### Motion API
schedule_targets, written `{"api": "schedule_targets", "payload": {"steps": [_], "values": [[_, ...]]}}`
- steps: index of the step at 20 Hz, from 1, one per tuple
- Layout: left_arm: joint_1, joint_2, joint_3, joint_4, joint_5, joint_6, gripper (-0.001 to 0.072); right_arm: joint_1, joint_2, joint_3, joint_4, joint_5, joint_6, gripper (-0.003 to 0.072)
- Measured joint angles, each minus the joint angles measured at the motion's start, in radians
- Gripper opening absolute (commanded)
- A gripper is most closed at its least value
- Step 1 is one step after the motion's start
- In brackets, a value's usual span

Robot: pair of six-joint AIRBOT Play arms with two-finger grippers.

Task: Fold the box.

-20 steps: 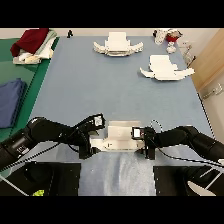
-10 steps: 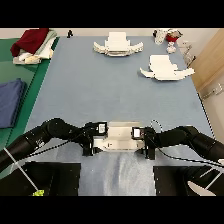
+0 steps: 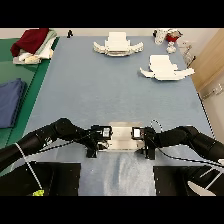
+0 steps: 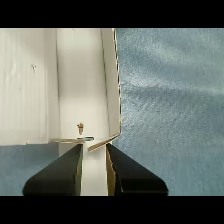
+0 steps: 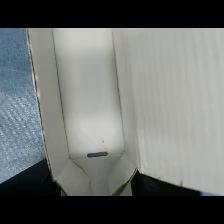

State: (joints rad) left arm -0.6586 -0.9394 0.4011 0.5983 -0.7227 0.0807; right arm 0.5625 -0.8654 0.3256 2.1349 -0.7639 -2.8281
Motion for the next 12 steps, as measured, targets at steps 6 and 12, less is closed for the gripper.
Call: {"api": "schedule_targets", "payload": {"steps": [6,12], "values": [[-0.016,-0.018,0.0,-0.091,0.034,0.075,0.0216,0.0,0.0,0.0,0.0,0.0,0.0,0.0518],[-0.021,-0.036,0.0,-0.133,0.044,0.087,0.0626,0.0,0.0,0.0,-0.001,0.0,-0.001,0.0518]]}}
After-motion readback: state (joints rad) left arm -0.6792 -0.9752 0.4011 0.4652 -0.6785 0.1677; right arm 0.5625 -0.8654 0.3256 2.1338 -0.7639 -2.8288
